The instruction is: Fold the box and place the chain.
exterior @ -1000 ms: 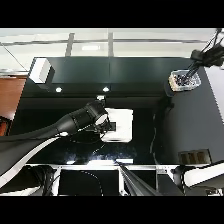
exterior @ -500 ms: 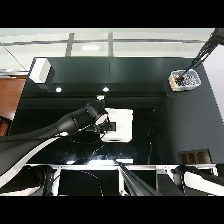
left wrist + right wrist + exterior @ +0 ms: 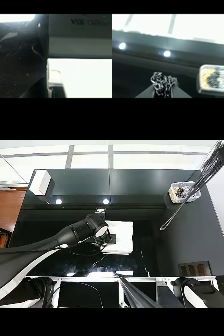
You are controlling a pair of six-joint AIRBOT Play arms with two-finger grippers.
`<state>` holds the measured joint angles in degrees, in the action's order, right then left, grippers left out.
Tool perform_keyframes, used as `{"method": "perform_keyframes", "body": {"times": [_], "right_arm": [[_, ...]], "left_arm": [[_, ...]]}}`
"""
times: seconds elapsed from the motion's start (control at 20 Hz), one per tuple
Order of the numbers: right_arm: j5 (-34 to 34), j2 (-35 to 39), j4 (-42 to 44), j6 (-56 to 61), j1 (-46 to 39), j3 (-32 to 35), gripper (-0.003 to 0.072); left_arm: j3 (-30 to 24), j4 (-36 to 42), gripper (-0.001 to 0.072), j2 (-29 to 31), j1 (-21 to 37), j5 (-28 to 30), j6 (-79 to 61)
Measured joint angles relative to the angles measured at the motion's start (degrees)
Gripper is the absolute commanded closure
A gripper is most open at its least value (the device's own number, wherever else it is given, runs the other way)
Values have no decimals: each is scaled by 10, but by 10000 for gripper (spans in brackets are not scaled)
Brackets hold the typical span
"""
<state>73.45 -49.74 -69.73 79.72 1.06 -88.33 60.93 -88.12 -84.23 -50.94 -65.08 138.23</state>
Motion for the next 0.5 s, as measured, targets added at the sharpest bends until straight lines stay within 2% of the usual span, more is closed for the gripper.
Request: {"method": "perform_keyframes", "body": {"times": [0.25,0.5], "right_arm": [[56,57,8,5,66,87,686],[93,66,137,-47,85,149,686]], "left_arm": [[0,2,683,0,0,2,0],[0,3,683,0,0,4,0]]}}
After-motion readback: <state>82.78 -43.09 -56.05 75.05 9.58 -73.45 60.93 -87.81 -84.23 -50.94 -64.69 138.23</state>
